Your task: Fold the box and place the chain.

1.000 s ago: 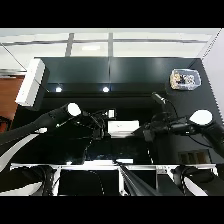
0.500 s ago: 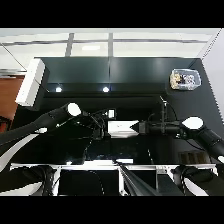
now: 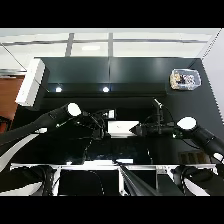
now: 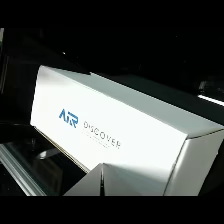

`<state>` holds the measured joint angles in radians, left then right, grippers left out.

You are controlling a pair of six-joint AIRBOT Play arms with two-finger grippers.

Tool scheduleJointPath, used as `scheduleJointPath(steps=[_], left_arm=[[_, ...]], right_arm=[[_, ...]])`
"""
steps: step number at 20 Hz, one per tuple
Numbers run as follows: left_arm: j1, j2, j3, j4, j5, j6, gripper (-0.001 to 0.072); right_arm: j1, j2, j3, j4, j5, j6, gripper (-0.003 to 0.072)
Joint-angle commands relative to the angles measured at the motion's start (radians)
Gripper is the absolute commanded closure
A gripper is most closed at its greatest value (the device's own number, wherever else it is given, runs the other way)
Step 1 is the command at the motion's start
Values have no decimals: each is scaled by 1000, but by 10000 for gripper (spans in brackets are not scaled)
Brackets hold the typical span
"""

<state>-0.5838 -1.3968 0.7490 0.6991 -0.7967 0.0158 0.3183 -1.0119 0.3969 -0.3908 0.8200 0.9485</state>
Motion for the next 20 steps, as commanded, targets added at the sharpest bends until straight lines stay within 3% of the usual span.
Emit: scheduleJointPath(steps=[1,6,9,10,11,12,15,17,20], left_arm=[[0,0,0,-1,0,-1,309],[1,2,0,1,-18,-14,309],[9,16,15,31,-97,-27,304],[9,21,23,31,-105,-27,261],[9,31,29,31,-106,-27,64],[9,44,31,36,-101,-33,-10],[24,113,33,108,-107,-87,-10],[24,169,33,71,-131,-205,-10],[-42,198,66,24,-138,-205,-10]], right_arm=[[2,-2,1,-18,-2,0,666],[-25,18,121,-80,180,-27,666],[-117,92,279,-360,269,101,666],[-156,120,321,-441,269,133,666],[-201,147,359,-500,272,152,666],[-248,169,388,-533,282,159,666],[-402,216,427,-568,341,159,666],[-480,221,426,-570,379,159,666],[-510,221,409,-565,341,158,666]])
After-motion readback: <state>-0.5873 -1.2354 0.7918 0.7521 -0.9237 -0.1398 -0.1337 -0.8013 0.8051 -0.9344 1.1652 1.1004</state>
